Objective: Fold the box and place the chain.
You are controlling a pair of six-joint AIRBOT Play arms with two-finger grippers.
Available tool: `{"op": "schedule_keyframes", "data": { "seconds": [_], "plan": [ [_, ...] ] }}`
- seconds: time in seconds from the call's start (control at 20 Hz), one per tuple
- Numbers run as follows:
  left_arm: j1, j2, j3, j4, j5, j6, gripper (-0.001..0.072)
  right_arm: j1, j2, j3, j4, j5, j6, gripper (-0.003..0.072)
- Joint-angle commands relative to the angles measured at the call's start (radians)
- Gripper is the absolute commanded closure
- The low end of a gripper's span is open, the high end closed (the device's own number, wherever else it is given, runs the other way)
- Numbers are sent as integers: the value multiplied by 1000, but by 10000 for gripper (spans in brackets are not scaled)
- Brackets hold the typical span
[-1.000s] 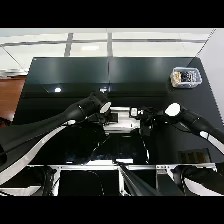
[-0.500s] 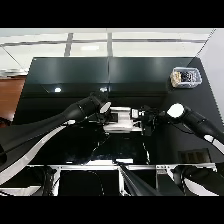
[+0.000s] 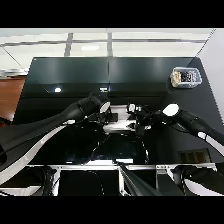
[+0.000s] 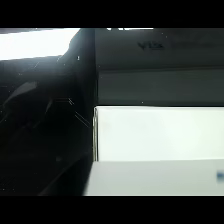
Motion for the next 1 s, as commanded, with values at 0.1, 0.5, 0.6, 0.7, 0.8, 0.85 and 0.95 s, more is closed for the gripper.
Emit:
{"op": "schedule_keyframes", "data": {
  "seconds": [0.1,0.5,0.6,0.7,0.8,0.85,0.95],
  "plan": [
    [0,0,1,-3,3,-1,681,1,-6,0,19,-8,71,246],
    [0,0,1,-6,20,-1,680,-320,201,67,-365,328,1058,670],
    [0,0,1,-6,24,-1,681,-521,216,54,-439,352,1287,669],
    [1,0,1,-6,30,-1,680,-676,194,-19,-332,306,1380,669],
    [1,0,1,-6,31,-1,680,-726,133,-89,-172,346,1341,670],
    [0,0,1,-6,31,-1,680,-707,90,-108,-114,378,1292,669],
    [0,0,1,-6,31,-1,680,-613,9,-113,-46,406,1242,669]
  ]
}}
